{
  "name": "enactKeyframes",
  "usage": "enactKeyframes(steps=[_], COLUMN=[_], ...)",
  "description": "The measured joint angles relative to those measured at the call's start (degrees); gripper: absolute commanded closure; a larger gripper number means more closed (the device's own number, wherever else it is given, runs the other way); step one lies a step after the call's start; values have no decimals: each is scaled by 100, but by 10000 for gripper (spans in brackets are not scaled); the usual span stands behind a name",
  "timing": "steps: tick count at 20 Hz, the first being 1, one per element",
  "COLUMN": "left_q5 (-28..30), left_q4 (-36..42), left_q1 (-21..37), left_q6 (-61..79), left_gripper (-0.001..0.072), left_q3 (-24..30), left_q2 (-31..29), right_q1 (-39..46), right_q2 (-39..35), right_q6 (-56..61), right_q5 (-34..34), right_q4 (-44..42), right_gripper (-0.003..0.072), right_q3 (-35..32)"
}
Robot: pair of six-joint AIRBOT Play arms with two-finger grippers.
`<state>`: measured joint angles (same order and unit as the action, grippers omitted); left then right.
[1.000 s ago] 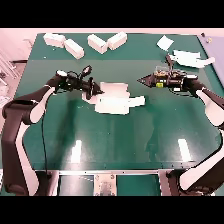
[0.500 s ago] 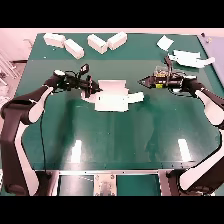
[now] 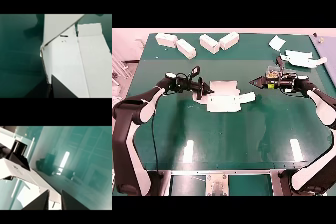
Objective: Fold the box and place the chain.
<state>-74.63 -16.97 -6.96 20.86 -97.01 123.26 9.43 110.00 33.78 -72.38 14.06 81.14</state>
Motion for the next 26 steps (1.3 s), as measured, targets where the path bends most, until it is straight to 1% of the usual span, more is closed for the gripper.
enactKeyframes(steps=[8,10,11,12,13,14,16,18,19,23,24,26], left_q5=[-11,-11,-9,-2,0,4,7,11,15,22,22,24], left_q4=[-223,-260,-269,-280,-293,-299,-306,-313,-317,-332,-332,-334], left_q1=[0,0,0,0,0,0,0,0,0,0,0,0], left_q6=[20,20,20,20,20,20,20,20,20,20,20,20], left_gripper=[691,691,691,691,690,691,691,691,691,690,690,690], left_q3=[11,9,9,9,7,7,9,9,9,9,9,9], left_q2=[-4,-4,-2,-2,-2,-2,-2,-2,-2,-2,-2,-2], right_q1=[0,0,0,0,0,0,0,0,-9,-81,-118,-245], right_q2=[0,0,0,0,0,0,-31,-118,-188,-726,-946,-1447], right_q6=[0,0,0,0,-20,-94,-308,-492,-579,-890,-962,-1078], right_q5=[0,0,0,0,0,0,26,79,92,164,238,625], right_q4=[-9,-9,-13,-13,-15,-26,-136,-232,-249,-232,-188,-11], right_gripper=[497,645,633,524,518,555,592,650,670,684,683,684], right_q3=[0,-2,-2,0,0,0,-2,-2,-9,-157,-264,-595])
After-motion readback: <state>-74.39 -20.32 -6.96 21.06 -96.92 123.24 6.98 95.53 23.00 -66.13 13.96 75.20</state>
